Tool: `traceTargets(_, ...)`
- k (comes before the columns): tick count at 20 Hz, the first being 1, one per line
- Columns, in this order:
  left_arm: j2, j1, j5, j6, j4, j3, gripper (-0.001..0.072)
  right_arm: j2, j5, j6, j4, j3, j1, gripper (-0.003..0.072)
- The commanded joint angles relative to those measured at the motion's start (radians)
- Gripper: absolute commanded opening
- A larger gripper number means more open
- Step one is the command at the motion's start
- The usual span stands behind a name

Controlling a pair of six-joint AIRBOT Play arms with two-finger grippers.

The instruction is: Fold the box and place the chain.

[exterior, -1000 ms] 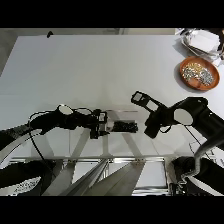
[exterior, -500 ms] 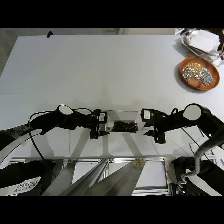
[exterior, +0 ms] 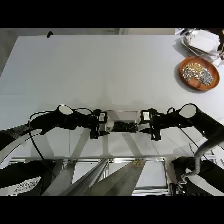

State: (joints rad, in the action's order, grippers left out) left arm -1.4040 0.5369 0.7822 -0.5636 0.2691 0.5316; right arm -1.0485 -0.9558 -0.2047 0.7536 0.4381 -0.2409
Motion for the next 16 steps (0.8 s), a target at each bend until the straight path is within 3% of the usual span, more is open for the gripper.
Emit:
traceTargets(1,0.0,0.001,0.0,0.0,0.0,0.0,0.0258,-0.029,0.009,-0.014,-0.027,-0.001,-0.007,0.0284)
traceTargets(7,0.0,0.001,0.0,0.0,0.0,0.0,0.0258,-0.046,0.06,-0.001,-0.027,-0.001,-0.045,0.0238)
traceTargets(11,0.0,0.001,0.0,0.0,0.0,0.0,0.0258,-0.045,0.059,0.046,-0.019,-0.001,-0.045,0.0115)
traceTargets(12,0.0,0.001,0.0,0.0,0.0,0.0,0.0258,-0.044,0.056,0.051,-0.013,-0.001,-0.045,0.0055)
traceTargets(16,0.0,0.001,0.0,0.0,0.0,0.0,0.0258,0.003,0.064,0.134,0.089,-0.001,-0.044,0.0009)
